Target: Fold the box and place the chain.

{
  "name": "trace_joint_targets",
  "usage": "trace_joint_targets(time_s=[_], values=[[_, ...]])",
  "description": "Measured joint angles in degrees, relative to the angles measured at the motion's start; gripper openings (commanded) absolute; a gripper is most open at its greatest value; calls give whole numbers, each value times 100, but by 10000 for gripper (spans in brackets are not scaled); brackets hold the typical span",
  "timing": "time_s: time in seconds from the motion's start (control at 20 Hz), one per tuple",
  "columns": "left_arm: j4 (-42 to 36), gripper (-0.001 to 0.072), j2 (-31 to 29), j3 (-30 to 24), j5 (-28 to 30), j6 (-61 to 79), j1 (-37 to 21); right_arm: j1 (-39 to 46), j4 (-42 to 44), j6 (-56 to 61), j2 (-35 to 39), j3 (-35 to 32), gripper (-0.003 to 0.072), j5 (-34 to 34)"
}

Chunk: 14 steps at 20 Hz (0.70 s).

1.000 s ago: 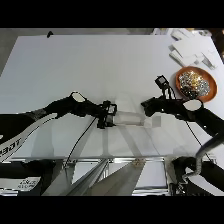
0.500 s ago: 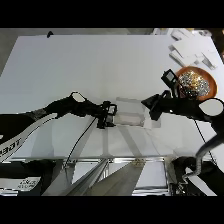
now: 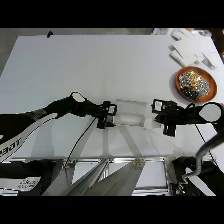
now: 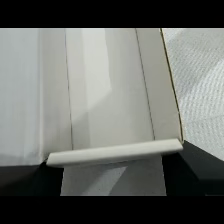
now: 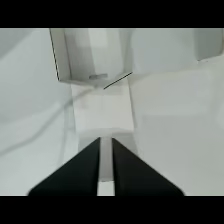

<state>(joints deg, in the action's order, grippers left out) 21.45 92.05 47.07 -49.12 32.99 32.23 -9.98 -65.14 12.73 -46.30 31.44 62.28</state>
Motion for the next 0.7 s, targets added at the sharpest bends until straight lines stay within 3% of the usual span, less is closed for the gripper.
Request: trace_joint_targets(time_s=[0.15,0.25,0.7], values=[[-2,72,0,0,0,-2,2,-90,72,-667,-396,-2,175,-138],[-2,72,0,0,0,-2,2,-133,227,-949,-627,-2,243,-350],[-2,72,0,0,0,-4,0,-177,800,-1261,-1241,-101,215,-911]])
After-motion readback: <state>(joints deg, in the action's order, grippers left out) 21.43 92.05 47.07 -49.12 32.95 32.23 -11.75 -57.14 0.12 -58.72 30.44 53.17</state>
